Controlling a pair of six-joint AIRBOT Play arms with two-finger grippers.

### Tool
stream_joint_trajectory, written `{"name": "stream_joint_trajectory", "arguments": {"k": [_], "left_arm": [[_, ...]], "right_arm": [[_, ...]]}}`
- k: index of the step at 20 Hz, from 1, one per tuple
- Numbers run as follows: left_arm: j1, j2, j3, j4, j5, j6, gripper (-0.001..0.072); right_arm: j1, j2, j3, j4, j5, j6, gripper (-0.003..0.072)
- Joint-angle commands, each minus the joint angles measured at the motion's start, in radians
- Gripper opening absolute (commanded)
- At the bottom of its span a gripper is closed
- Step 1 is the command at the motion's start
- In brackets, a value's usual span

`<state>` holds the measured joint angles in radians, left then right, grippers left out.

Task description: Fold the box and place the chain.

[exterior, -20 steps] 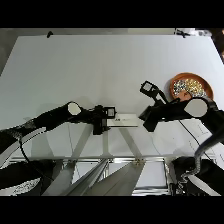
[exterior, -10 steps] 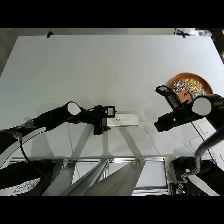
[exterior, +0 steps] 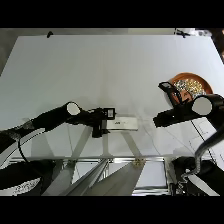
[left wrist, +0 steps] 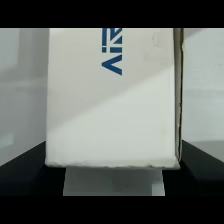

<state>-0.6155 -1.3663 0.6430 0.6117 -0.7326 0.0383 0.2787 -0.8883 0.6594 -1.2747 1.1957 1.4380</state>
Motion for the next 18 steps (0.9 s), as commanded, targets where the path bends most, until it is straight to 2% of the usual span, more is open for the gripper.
{"name": "stream_joint_trajectory", "arguments": {"k": [1, 6, 8, 10, 12, 14, 18], "left_arm": [[0.058, 0.091, 0.002, 0.103, 0.043, -0.242, 0.0004], [0.333, 0.317, 0.002, 0.587, 0.038, -0.839, 0.0003], [0.476, 0.398, 0.002, 0.715, 0.040, -0.987, 0.0004], [0.624, 0.446, 0.002, 0.776, 0.016, -1.065, 0.0004], [0.769, 0.451, 0.001, 0.788, -0.062, -1.091, 0.0004], [0.872, 0.436, 0.001, 0.787, -0.141, -1.118, 0.0004], [0.948, 0.390, -0.007, 0.785, -0.272, -1.141, 0.0005]], "right_arm": [[0.000, 0.001, 0.001, 0.003, -0.035, 0.004, 0.0012], [0.000, 0.001, 0.001, 0.003, -0.085, 0.003, 0.0012], [0.000, 0.001, 0.001, 0.003, -0.085, 0.003, 0.0012], [0.000, 0.001, 0.001, 0.003, -0.085, 0.003, 0.0012], [0.000, 0.001, 0.001, 0.003, -0.085, 0.003, 0.0012], [0.000, 0.001, 0.001, 0.003, -0.085, 0.003, 0.0012], [0.000, 0.001, 0.001, 0.003, -0.085, 0.003, 0.0012]]}}
